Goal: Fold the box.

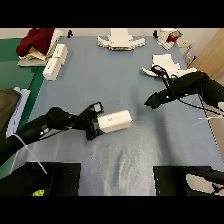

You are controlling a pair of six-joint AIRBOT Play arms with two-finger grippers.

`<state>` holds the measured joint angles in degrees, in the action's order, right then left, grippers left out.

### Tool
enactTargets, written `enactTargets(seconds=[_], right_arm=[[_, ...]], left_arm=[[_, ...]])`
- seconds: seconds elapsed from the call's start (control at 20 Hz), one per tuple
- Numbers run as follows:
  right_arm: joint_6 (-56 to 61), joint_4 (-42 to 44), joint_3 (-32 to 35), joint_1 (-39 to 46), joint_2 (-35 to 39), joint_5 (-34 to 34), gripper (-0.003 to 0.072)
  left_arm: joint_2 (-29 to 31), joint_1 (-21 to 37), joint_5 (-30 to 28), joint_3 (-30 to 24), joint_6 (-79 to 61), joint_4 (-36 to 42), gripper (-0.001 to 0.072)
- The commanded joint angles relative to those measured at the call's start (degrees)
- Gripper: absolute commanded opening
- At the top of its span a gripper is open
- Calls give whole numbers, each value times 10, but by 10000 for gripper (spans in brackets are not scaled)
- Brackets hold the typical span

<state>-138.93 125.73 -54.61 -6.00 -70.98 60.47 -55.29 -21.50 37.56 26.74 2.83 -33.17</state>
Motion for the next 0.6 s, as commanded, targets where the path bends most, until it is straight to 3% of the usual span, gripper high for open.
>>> enactTargets(seconds=[0.0,0.15,0.25,0.55], right_arm=[[0,0,-1,0,0,0,23],[0,0,-1,0,0,0,23],[0,0,-1,0,0,0,22],[0,0,-1,0,0,0,22]], left_arm=[[62,144,-38,0,180,-130,461],[62,304,-68,10,210,-138,461],[42,376,-70,25,208,-138,461],[-80,455,-82,110,208,-164,460]])
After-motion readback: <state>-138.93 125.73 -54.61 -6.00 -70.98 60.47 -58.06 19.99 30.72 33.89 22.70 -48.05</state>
